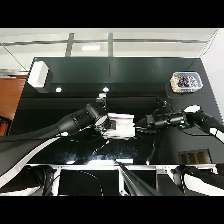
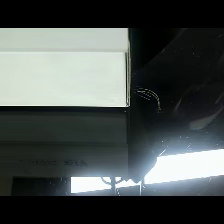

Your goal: Fold the box and place the chain.

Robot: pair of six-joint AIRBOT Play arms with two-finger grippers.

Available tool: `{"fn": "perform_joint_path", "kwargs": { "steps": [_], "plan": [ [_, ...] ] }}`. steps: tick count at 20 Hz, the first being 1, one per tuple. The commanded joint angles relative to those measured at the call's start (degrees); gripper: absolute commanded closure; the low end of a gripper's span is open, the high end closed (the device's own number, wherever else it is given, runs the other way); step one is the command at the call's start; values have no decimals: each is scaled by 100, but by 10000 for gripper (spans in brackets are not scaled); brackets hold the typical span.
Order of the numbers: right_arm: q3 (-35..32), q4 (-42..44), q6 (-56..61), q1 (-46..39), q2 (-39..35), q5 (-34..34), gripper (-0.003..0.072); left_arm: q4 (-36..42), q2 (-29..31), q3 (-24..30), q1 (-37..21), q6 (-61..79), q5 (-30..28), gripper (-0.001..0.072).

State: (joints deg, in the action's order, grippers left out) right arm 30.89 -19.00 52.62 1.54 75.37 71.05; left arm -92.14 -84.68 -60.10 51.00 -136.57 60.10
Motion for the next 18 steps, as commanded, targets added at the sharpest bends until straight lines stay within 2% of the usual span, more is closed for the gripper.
{"fn": "perform_joint_path", "kwargs": {
  "steps": [1,3,5,7,10,14,16,18],
  "plan": [
    [96,264,-225,385,13,-236,118,0,-2,-4,-4,-2,2,684],
    [223,227,-162,767,11,-592,119,0,-2,-4,-4,-2,9,684],
    [433,-131,424,1139,-39,-1016,129,0,-2,-4,-4,-2,11,684],
    [645,-1073,1635,1574,-164,-1543,129,0,-2,-4,-4,-2,15,684],
    [1010,-2791,4166,2455,-404,-2221,129,0,-2,-4,-4,0,17,684],
    [1650,-5202,7167,3495,-404,-2037,129,0,-2,-4,-4,-2,17,684],
    [1790,-5932,8083,3847,-404,-1810,209,0,-2,-4,-4,-2,20,684],
    [1803,-6341,8559,4096,-402,-1591,211,0,-2,-4,-4,0,28,684]
  ]
}}
